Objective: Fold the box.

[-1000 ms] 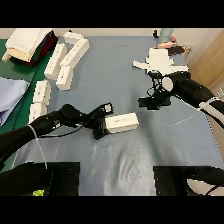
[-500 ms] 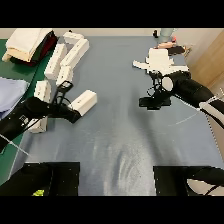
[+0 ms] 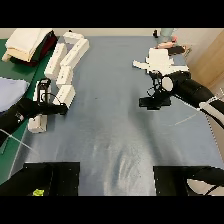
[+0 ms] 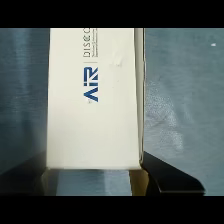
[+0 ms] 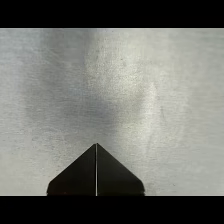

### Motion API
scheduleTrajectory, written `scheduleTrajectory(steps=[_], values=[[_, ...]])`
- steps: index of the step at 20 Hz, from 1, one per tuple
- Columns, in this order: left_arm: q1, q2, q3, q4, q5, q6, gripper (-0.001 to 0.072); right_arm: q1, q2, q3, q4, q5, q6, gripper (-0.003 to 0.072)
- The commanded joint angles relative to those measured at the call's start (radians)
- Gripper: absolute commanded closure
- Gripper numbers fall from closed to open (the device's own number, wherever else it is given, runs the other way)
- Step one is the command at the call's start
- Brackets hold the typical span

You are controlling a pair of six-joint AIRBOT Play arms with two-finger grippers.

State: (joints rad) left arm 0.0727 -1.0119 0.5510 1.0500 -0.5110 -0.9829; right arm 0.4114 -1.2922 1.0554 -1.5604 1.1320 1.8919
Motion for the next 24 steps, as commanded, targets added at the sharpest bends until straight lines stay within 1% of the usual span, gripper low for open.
scheduleTrajectory(steps=[1,5,7,10,22,23,24], values=[[0.008,-0.074,0.0,0.002,0.114,-0.013,0.0346,0.0,-0.001,0.001,-0.003,-0.008,0.0,0.0682],[0.008,-0.121,0.0,0.002,0.237,-0.012,0.0346,0.0,-0.001,0.001,-0.003,-0.011,0.0,0.0682],[-0.003,-0.146,0.0,0.002,0.276,-0.01,0.0346,0.0,-0.001,0.001,-0.003,-0.018,0.0,0.0682],[-0.024,-0.153,0.001,0.002,0.282,-0.01,0.0346,0.0,-0.001,0.001,-0.002,-0.023,0.0,0.0682],[-0.025,-0.153,0.0,0.002,0.282,-0.011,0.0343,0.0,-0.001,0.001,-0.002,-0.014,0.0,0.0682],[-0.026,-0.153,0.0,0.002,0.278,-0.011,0.027,0.0,-0.001,0.001,-0.002,-0.014,0.0,0.0682],[-0.025,-0.153,0.0,0.002,0.275,-0.014,0.0093,0.0,-0.001,0.001,-0.002,-0.014,0.0,0.0682]])
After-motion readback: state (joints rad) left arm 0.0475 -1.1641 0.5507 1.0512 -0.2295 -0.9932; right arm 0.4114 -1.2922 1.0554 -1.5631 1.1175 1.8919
